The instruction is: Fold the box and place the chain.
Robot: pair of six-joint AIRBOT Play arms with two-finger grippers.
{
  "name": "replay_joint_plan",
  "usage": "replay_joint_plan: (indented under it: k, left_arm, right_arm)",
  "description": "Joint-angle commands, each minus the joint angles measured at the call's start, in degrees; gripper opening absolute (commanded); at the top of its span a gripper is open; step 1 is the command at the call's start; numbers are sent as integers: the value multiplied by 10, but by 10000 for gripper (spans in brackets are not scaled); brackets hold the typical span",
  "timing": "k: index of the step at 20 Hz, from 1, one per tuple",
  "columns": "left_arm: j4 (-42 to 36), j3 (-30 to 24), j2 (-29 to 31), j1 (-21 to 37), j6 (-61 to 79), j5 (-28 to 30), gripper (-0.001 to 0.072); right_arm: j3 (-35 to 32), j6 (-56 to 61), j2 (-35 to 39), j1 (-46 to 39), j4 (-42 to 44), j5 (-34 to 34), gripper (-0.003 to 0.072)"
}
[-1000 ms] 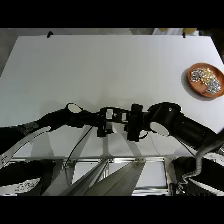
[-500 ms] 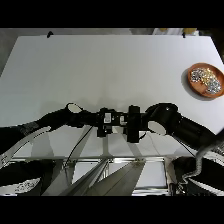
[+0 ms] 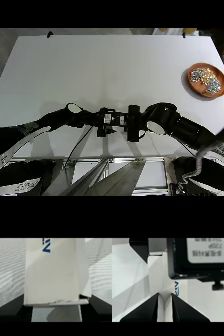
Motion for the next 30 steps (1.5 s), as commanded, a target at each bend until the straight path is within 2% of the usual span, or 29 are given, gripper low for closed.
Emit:
replay_joint_plan:
  k: [1, 10, 12, 16, 18, 20, 25, 30]
  left_arm:
    - [0, 0, 0, 0, 1, -1, 275]
    - [0, 0, 0, 0, 1, -1, 275]
    - [0, 0, 0, 0, 1, -1, 275]
    - [0, 0, 0, 0, 1, -1, 275]
    - [0, 0, 0, 0, 1, -1, 275]
    - [0, 0, 0, 0, 1, -1, 275]
    - [0, 0, 0, 0, 1, -1, 275]
    - [0, 0, 0, 0, 1, -1, 275]
  right_arm:
    - [0, 3, 0, 0, 2, -9, 156]
    - [-19, 15, 0, 0, 21, -18, 160]
    - [-30, 15, 0, 0, 31, -19, 205]
    - [-30, 15, 0, 0, 35, -32, 205]
    - [-30, 16, 0, 0, 30, -44, 196]
    - [-30, 35, 0, 0, 10, -53, 149]
    - [-30, 48, 0, 0, 2, -53, 149]
    - [-31, 47, 0, 0, 16, -50, 207]
